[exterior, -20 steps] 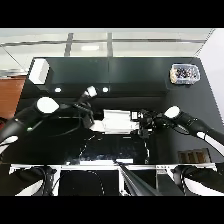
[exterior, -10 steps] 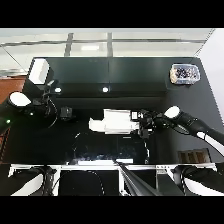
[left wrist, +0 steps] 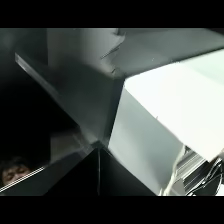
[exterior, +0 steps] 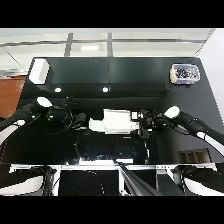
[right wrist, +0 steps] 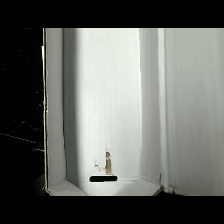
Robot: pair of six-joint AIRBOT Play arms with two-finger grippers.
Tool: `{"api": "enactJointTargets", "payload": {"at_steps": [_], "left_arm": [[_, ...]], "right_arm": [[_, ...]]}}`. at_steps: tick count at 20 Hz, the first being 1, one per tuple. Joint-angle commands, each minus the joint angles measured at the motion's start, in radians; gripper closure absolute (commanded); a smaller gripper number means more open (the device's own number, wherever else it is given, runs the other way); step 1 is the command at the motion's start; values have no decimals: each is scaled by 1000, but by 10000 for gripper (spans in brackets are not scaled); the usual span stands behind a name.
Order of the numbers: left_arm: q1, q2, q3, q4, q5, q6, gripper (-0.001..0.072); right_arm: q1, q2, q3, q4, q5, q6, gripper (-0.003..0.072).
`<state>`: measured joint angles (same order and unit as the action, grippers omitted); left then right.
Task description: Fold the box and place the chain.
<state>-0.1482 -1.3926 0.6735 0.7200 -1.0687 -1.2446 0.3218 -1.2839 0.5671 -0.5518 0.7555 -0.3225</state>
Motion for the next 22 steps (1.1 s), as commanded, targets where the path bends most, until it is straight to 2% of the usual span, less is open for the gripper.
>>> {"api": "enactJointTargets", "payload": {"at_steps": [1,4,10,15,22], "left_arm": [[-23,-40,0,-76,42,52,685],[-25,-52,0,-136,21,126,684],[-25,-53,0,-133,18,145,684],[-17,-52,8,-7,24,137,685],[-24,-58,9,-27,35,138,685]], "right_arm": [[0,0,1,0,0,0,208],[0,0,1,0,0,0,208],[0,0,1,0,0,0,208],[0,0,1,0,0,0,208],[0,0,1,0,0,0,208]]}}
